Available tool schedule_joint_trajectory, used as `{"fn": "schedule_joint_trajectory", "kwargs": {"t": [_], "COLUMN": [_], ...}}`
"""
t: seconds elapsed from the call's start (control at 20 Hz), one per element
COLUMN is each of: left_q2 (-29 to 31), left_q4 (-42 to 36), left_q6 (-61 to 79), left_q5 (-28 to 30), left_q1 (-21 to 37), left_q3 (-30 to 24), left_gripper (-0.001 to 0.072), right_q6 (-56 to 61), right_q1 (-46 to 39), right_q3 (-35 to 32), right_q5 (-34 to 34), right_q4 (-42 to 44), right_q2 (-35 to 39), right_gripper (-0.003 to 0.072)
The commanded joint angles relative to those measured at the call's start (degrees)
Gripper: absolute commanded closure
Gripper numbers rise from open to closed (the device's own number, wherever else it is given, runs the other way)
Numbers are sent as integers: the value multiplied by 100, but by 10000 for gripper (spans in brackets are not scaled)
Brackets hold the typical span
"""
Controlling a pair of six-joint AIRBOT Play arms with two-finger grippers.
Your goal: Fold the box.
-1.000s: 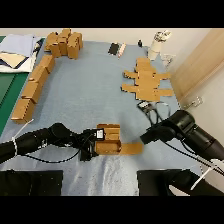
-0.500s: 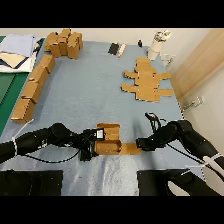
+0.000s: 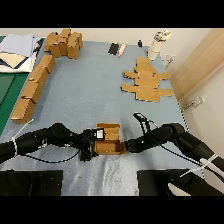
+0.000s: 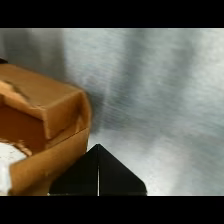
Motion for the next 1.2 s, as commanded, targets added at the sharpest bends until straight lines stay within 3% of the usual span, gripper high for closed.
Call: {"fn": "schedule_joint_trajectory", "kwargs": {"t": [0.0, 0.25, 0.3, 0.35, 0.4, 0.6, 0.65, 0.7, 0.75, 0.9, 1.0, 1.15], "left_q2": [-2, -2, -2, -2, -2, -2, -2, -2, -2, -2, -2, -2], "left_q4": [0, -2, 0, 0, 0, 0, 0, 0, 0, 0, 0, 0], "left_q6": [0, 0, 0, 0, 0, 0, 0, 0, -2, -2, 0, -2], "left_q5": [2, 2, 2, 2, 2, 2, 4, 2, 4, 2, 2, 2], "left_q1": [0, -2, 0, -2, 0, 0, 0, 0, 0, 0, 0, -2], "left_q3": [0, 0, 0, 0, 0, 0, 0, 0, 0, 0, 0, 0], "left_gripper": [272, 272, 272, 272, 272, 272, 272, 272, 272, 272, 271, 272], "right_q6": [162, 175, 175, 175, 177, 175, 175, 175, 181, 824, 1690, 2975], "right_q1": [140, 151, 151, 151, 151, 151, 151, 179, 258, 697, 1078, 1812], "right_q3": [341, 413, 413, 413, 413, 413, 413, 413, 413, 422, 647, 1357], "right_q5": [70, -7, -11, -9, -11, -22, -20, -7, 35, 210, 315, 68], "right_q4": [120, 142, 142, 144, 151, 273, 361, 378, 369, 96, -557, -1700], "right_q2": [114, 105, 105, 107, 107, 107, 105, 98, 79, -192, -490, -1093], "right_gripper": [684, 659, 604, 411, 361, 360, 309, 201, 177, 183, 233, 234]}}
